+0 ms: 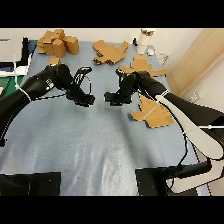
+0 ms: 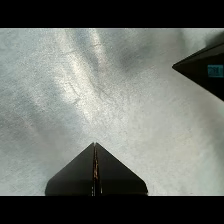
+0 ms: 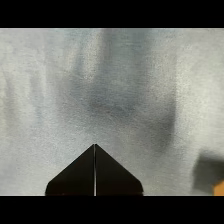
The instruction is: Fold the box.
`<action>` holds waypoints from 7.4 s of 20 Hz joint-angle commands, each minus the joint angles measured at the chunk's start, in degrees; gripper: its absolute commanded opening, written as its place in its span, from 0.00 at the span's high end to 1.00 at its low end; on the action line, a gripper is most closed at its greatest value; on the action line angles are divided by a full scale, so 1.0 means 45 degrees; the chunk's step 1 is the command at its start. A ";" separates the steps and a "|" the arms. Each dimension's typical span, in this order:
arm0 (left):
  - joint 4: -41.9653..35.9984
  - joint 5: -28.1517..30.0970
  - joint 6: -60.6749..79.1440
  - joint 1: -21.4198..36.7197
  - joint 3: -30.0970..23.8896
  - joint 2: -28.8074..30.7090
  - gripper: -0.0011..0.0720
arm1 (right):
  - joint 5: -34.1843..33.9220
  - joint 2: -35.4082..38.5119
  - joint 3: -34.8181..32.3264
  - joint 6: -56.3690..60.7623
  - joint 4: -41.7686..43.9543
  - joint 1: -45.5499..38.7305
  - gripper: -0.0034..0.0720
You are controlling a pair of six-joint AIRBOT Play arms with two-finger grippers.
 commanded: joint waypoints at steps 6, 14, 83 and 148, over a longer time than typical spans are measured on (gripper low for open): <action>-0.0005 0.0000 0.0005 0.0010 0.0010 0.0000 0.97 | 0.0000 -0.0005 0.0015 0.0005 0.0000 0.0000 0.95; -0.0005 0.0005 0.0005 0.0010 0.0010 0.0000 0.97 | 0.0301 -0.0019 0.0015 0.0049 0.0024 0.0000 0.95; -0.6300 -0.4051 0.3230 0.2331 0.0010 0.0005 0.09 | -0.1787 0.1977 -0.6227 -0.9282 0.6256 -0.7470 0.65; -1.0856 -0.2132 1.2245 0.2618 -0.2210 -0.2458 0.97 | 0.2142 0.4114 -0.7567 -0.9160 0.5416 -0.3313 0.46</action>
